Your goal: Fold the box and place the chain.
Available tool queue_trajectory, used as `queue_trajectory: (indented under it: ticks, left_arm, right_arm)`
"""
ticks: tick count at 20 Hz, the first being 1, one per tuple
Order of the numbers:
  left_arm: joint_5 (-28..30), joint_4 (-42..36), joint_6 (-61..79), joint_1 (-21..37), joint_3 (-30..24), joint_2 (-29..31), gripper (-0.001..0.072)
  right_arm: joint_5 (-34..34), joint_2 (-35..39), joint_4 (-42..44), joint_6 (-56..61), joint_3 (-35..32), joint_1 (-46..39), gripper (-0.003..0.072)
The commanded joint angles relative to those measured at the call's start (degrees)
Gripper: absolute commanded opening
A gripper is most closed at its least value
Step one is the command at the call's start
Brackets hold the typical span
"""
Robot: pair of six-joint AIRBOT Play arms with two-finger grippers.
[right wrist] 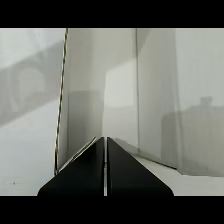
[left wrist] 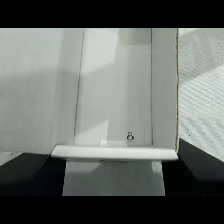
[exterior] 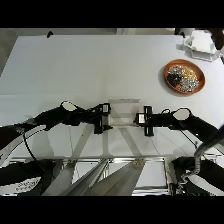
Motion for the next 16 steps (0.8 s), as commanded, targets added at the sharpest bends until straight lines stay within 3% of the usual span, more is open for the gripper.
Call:
queue_trajectory:
  ticks: [1, 4, 9, 13, 16]
  left_arm:
    - [-0.07, 0.2, 0.2, 0.0, 0.0, -0.02, 0.041]
    - [-0.07, 0.2, 0.2, 0.0, 0.0, -0.02, 0.041]
    - [-0.07, 0.2, 0.2, 0.0, 0.0, -0.02, 0.041]
    - [-0.07, 0.2, 0.2, 0.0, 0.0, -0.02, 0.041]
    - [-0.07, 0.2, 0.2, 0.0, 0.0, -0.02, 0.041]
  right_arm:
    - [-1.16, 4.94, -1.64, 4.52, -0.02, -0.04, 0.0015]
    - [-0.92, 12.31, -9.84, 16.48, -0.02, -0.04, 0.0015]
    - [1.97, 22.77, -20.85, 60.06, -0.02, -2.89, 0.0015]
    - [5.66, 27.93, -37.68, 94.77, 0.0, -13.05, 0.0015]
    - [13.14, 27.41, -43.6, 103.49, 0.0, -22.88, 0.0015]
